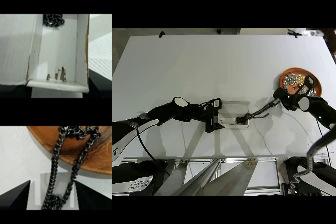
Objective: Fold the box and place the chain.
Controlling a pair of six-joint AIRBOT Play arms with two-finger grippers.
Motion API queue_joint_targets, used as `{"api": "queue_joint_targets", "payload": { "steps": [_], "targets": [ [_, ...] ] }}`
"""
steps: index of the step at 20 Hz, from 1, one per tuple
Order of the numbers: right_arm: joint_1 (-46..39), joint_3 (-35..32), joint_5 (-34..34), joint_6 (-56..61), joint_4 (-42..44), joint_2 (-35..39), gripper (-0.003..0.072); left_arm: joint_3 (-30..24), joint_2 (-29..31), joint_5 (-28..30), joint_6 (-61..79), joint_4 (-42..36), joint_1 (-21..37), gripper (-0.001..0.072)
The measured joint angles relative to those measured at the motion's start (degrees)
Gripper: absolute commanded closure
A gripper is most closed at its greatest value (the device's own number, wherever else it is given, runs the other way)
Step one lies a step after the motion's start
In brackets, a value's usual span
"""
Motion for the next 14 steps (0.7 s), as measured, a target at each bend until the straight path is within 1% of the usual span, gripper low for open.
{"api": "queue_joint_targets", "payload": {
  "steps": [2, 3, 4, 5, 6, 12, 14],
  "targets": [
    [0.11, 0.0, -0.63, 0.59, -0.59, -0.63, 0.0178, -0.02, 0.0, 0.0, 0.0, 0.0, 0.0, 0.0696],
    [0.11, 0.0, -0.92, 0.81, -1.14, -0.83, 0.0203, 0.0, 0.0, 0.0, 0.0, 0.0, 0.0, 0.0696],
    [0.11, 0.0, -1.18, 0.94, -1.73, -1.03, 0.0425, -0.02, 0.0, 0.0, 0.0, 0.0, 0.0, 0.0696],
    [0.13, 0.0, -1.44, 1.03, -2.27, -1.27, 0.0606, -0.02, 0.0, 0.0, 0.0, 0.0, 0.0, 0.0696],
    [0.15, 0.0, -1.64, 1.01, -2.75, -1.53, 0.0675, -0.02, 0.0, 0.0, -0.02, 0.0, 0.0, 0.0696],
    [0.15, 0.0, -3.93, -3.8, -4.2, -2.32, 0.0676, -0.02, 0.0, 0.0, 0.0, 0.0, 0.0, 0.0696],
    [0.5, 0.0, -3.85, -6.25, -4.02, -1.09, 0.0676, -0.02, 0.0, 0.0, -0.02, 0.0, 0.0, 0.0696]
  ]
}}
